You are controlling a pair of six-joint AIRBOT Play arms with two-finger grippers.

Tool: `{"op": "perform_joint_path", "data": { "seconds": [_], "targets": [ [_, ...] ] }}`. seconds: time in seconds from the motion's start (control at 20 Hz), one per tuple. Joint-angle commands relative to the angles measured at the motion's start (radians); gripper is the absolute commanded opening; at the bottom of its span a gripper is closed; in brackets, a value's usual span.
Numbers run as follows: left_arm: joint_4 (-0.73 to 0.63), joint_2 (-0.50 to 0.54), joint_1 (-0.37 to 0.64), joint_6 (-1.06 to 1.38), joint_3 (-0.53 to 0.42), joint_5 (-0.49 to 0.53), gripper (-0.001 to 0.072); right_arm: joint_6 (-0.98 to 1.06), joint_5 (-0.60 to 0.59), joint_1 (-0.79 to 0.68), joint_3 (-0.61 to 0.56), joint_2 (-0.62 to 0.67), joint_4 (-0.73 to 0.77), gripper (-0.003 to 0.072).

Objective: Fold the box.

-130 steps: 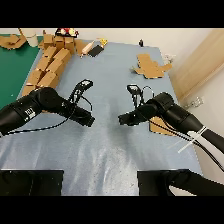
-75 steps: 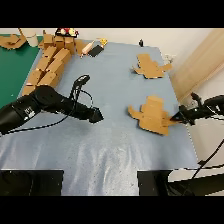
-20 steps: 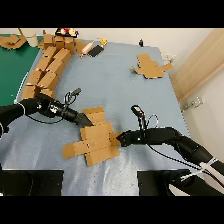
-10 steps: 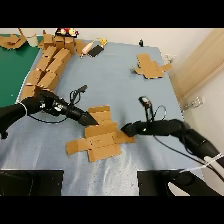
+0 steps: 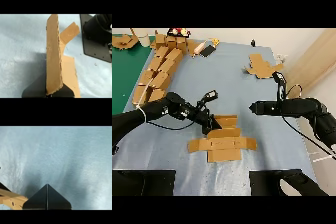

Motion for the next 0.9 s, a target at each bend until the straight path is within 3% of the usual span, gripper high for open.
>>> {"op": "perform_joint_path", "data": {
  "seconds": [0.0, 0.2, 0.45, 0.65, 0.85],
  "targets": [
    [-0.011, 0.003, -0.065, 0.105, 0.001, 0.156, 0.0012, 0.010, 0.000, -0.010, 0.014, -0.001, -0.003, 0.0013],
    [-0.043, 0.032, -0.099, 0.183, -0.023, 0.190, 0.0011, 0.017, 0.011, -0.010, 0.005, -0.001, -0.004, 0.0013],
    [-0.147, 0.210, -0.107, 0.307, -0.181, 0.230, 0.0011, 0.034, 0.057, -0.010, -0.009, -0.001, -0.003, 0.0013],
    [-0.147, 0.220, -0.113, 0.309, -0.266, 0.206, 0.0012, 0.035, 0.065, -0.010, -0.024, -0.027, -0.003, 0.0012],
    [-0.147, 0.220, -0.138, 0.345, -0.305, 0.255, 0.0012, 0.034, 0.069, 0.003, -0.027, -0.064, 0.008, 0.0013]
  ]
}}
